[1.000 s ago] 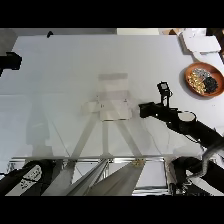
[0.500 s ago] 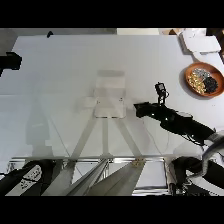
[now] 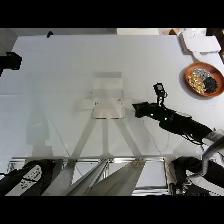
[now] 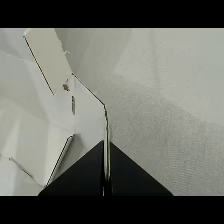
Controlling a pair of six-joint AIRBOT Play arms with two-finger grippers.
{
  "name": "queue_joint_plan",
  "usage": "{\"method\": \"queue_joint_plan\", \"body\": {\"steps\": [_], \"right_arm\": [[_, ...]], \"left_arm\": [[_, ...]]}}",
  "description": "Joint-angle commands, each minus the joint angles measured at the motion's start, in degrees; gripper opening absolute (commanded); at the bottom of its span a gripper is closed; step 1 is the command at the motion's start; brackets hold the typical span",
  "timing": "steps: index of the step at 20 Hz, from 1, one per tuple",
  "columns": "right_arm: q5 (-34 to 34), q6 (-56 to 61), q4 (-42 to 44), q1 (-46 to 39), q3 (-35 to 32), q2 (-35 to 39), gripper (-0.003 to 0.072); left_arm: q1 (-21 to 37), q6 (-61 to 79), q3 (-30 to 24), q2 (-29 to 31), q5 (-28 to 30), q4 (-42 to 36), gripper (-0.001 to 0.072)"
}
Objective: Fold the box and place the chain.
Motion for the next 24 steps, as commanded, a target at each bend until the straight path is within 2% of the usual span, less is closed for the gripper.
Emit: {"method": "queue_joint_plan", "body": {"steps": [1, 7, 12, 13, 15, 16, 20, 23, 24], "right_arm": [[0.24, -0.39, 0.33, 0.02, -0.02, -0.07, 0.0013], [0.24, -0.42, 0.33, 0.02, -0.02, -0.07, 0.0013], [0.24, -0.42, 0.33, 0.02, -0.02, -0.07, 0.0013], [0.24, -0.39, 0.33, 0.02, -0.02, -0.07, 0.0013], [0.24, -0.42, 0.33, 0.02, -0.02, -0.07, 0.0013], [0.24, -0.39, 0.33, 0.04, -0.02, -0.07, 0.0013], [0.24, -0.39, 0.33, 0.04, -0.02, -0.07, 0.0013], [0.24, -0.39, 0.33, 0.02, -0.02, -0.07, 0.0013], [0.24, -0.42, 0.33, 0.02, -0.02, -0.07, 0.0013]], "left_arm": [[0.00, 0.07, 0.04, 0.04, 0.57, 0.00, 0.0698], [-0.02, -0.17, 0.04, 0.02, 0.76, -1.20, 0.0698], [-1.01, -0.04, 0.04, -0.02, 0.20, -11.69, 0.0697], [-2.34, 0.39, 0.04, -0.02, -0.66, -11.56, 0.0689], [-5.53, 3.65, 0.04, -0.13, -4.04, -10.73, 0.0493], [-7.45, 5.18, 0.04, -0.33, -5.46, -9.75, 0.0459], [-15.63, 7.58, 0.04, -2.29, -6.99, -8.74, 0.0454], [-23.02, 10.16, 0.48, -7.34, -7.48, -7.89, 0.0454], [-24.04, 10.23, 1.68, -10.12, -9.42, -7.93, 0.0455]]}}
